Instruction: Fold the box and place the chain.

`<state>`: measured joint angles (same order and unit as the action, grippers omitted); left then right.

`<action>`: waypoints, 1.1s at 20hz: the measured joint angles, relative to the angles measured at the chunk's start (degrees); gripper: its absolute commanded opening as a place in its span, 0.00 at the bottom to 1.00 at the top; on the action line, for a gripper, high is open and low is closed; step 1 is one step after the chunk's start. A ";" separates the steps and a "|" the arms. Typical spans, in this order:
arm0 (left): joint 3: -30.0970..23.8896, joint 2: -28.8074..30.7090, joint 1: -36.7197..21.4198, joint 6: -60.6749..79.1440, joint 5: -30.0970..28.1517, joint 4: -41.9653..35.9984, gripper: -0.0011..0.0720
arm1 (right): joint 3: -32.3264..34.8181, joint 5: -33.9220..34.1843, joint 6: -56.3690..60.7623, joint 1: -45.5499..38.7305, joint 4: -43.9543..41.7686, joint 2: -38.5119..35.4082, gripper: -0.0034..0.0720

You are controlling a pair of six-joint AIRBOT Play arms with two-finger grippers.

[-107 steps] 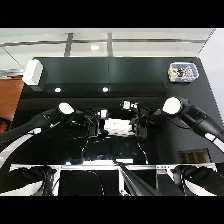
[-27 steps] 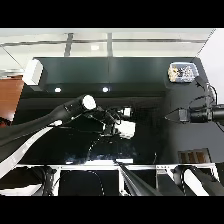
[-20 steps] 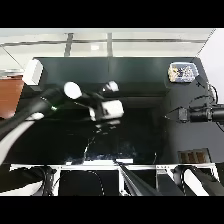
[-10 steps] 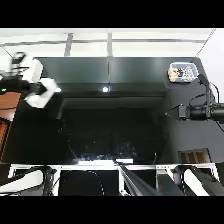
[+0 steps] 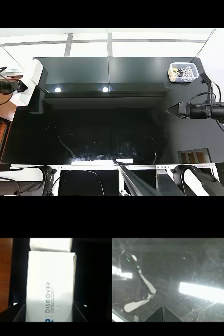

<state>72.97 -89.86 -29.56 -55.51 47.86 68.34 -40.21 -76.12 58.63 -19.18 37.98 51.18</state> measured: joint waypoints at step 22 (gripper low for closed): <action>-8.94 28.76 25.66 -16.44 7.15 -3.43 0.05 | 0.00 40.39 1.14 28.02 20.20 0.20 0.07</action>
<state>64.03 -61.10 -3.90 -71.94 55.00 64.90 -40.21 -35.73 59.77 8.84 58.17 51.37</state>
